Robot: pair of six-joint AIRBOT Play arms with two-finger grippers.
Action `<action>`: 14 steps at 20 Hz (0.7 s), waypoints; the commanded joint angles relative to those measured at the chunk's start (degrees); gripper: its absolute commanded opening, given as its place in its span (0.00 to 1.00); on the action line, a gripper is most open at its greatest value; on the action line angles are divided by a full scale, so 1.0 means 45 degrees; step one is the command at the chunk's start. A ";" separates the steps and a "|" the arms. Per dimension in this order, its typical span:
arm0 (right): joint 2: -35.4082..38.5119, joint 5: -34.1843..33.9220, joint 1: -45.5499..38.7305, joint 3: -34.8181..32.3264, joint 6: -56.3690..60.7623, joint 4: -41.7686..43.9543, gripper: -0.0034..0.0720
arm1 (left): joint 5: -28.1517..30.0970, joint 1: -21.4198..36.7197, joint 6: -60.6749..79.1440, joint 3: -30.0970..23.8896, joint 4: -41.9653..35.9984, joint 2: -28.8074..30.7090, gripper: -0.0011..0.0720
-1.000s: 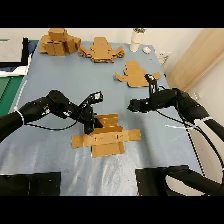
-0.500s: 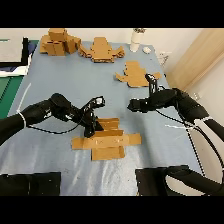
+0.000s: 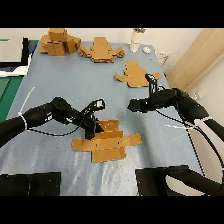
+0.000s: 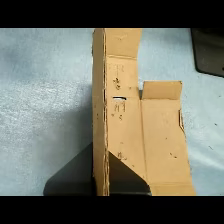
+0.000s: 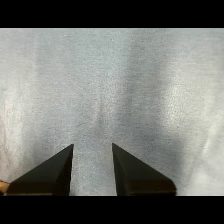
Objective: Fold the box.
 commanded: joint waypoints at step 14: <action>0.0068 -0.1676 0.0068 0.0010 0.0797 -0.0704 0.05 | -0.0525 -0.0010 -0.0039 -0.0024 0.0146 0.0029 0.03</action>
